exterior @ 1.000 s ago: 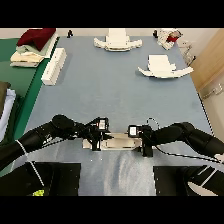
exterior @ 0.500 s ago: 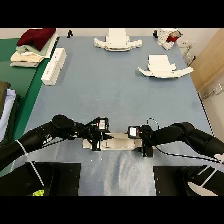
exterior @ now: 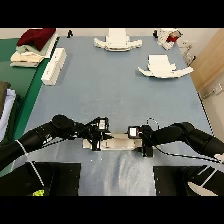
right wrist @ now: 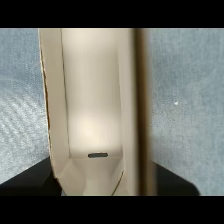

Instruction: Fold the box.

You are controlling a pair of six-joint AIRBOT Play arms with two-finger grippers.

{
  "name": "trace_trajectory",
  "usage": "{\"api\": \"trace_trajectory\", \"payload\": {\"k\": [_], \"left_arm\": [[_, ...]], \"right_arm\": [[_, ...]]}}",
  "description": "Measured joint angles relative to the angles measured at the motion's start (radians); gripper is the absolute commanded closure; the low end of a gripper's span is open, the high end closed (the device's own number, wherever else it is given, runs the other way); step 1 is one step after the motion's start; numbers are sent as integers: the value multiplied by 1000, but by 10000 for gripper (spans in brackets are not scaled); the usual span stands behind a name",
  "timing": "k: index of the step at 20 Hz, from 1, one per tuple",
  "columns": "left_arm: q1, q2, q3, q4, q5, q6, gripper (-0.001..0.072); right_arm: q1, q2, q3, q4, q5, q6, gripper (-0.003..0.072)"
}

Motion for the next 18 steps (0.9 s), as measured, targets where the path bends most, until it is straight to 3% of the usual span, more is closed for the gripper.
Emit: {"api": "trace_trajectory", "payload": {"k": [12, 13, 14, 15, 18], "left_arm": [[0, 0, 1, -3, -23, 0, 693], [0, 0, 1, -3, -23, 0, 633], [0, -1, 1, -2, -18, 0, 434], [0, -3, 0, 14, -17, -1, 391], [0, 0, 1, 4, -2, -22, 389]], "right_arm": [[0, 0, 0, 0, 0, 0, 170], [0, 0, 0, 0, 0, 0, 170], [0, 0, 0, 0, 0, 0, 170], [0, 0, 0, -1, 0, -1, 170], [0, 0, 0, -1, 0, -1, 170]]}}
